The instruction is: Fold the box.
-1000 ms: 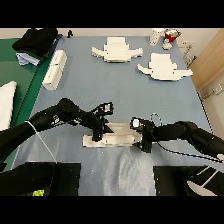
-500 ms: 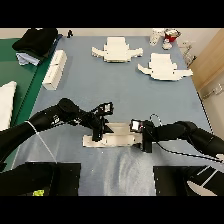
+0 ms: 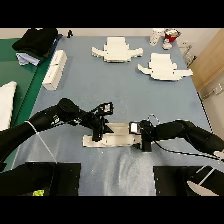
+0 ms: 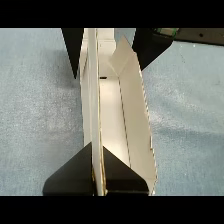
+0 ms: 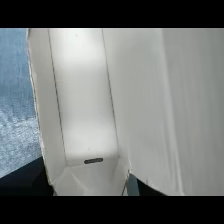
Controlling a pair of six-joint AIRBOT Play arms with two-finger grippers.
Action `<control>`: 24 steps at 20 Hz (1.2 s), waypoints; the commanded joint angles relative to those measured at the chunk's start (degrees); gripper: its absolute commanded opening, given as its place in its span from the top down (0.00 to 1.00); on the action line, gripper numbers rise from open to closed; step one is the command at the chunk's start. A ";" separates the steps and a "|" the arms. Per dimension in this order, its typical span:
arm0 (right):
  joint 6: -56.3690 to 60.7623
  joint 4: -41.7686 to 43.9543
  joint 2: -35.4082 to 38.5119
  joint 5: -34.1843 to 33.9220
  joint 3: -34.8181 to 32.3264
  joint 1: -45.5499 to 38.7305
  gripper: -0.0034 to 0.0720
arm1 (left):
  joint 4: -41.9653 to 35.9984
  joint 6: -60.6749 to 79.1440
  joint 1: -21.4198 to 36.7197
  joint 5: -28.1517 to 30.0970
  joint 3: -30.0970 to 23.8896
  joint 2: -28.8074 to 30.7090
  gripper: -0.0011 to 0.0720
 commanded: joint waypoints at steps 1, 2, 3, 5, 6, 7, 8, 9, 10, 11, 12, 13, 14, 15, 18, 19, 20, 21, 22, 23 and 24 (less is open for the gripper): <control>-0.52 0.96 -0.90 0.02 -0.15 -0.26 0.01 | 0.02 0.02 0.02 0.00 0.00 0.04 0.97; -0.48 0.87 -1.36 0.04 -0.22 -0.26 0.01 | 0.02 0.02 0.02 0.00 0.00 0.04 0.97; -0.46 0.90 -1.79 0.07 -0.20 -0.24 0.01 | 0.02 0.02 0.02 0.02 0.00 0.04 0.97; -0.46 0.87 -2.05 0.09 -0.11 -0.22 0.01 | 0.02 0.02 0.02 0.02 0.00 0.04 0.97; -0.46 0.68 -2.01 0.09 -0.09 -0.22 0.01 | 0.02 0.02 0.02 0.00 0.00 0.04 0.97; -0.33 0.44 -1.99 0.02 -0.09 -0.22 0.01 | 0.02 0.02 0.02 0.02 0.00 0.04 0.97; -0.33 0.44 -1.99 0.02 -0.09 -0.22 0.01 | 0.02 0.02 0.02 0.02 0.00 0.04 0.97; -0.33 0.44 -2.01 0.07 -0.09 -0.22 0.01 | 0.02 0.02 0.02 0.02 0.00 0.04 0.97; -0.35 0.44 -2.01 0.04 -0.09 -0.22 0.01 | 0.02 0.02 0.02 0.02 0.00 0.04 0.97; -0.35 0.44 -2.01 0.02 -0.09 -0.22 0.01 | 0.02 0.02 0.02 0.02 0.00 0.04 0.97; -0.33 0.46 -2.01 0.02 -0.11 -0.22 0.01 | 0.02 0.02 0.02 0.02 0.00 0.04 0.97; -0.33 0.46 -2.03 0.04 -0.11 -0.22 0.01 | 0.02 0.02 0.02 0.00 0.00 0.04 0.97; -0.33 0.46 -2.03 0.04 -0.11 -0.22 0.02 | 0.02 0.02 0.02 0.00 0.00 0.04 0.97; -0.33 0.44 -2.03 0.04 -0.20 -0.22 0.02 | 0.02 0.02 0.02 0.02 0.00 0.04 0.97; 1.16 0.48 -2.01 -0.02 -1.09 -0.24 0.02 | 0.02 0.02 0.02 0.02 0.00 0.04 0.97; 1.81 0.52 -1.99 0.00 -1.18 -0.24 0.02 | 0.02 0.02 0.02 0.02 0.00 0.04 0.97; 2.12 0.52 -1.95 0.04 -1.16 -0.24 0.02 | 0.02 0.02 0.02 0.00 0.00 0.04 0.97; 2.12 0.52 -1.88 0.04 -1.16 -0.24 0.05 | 0.02 0.02 0.02 0.02 0.00 0.04 0.97; 2.12 0.52 -1.88 0.02 -1.09 -0.24 0.11 | 0.02 0.02 0.02 0.02 0.00 0.04 0.97; 2.12 0.52 -1.88 0.02 -0.98 -0.24 0.11 | 0.02 0.02 0.02 0.02 0.00 0.04 0.97; 2.12 0.52 -1.88 0.04 -0.83 -0.24 0.11 | 0.02 0.02 0.02 0.02 0.00 0.04 0.97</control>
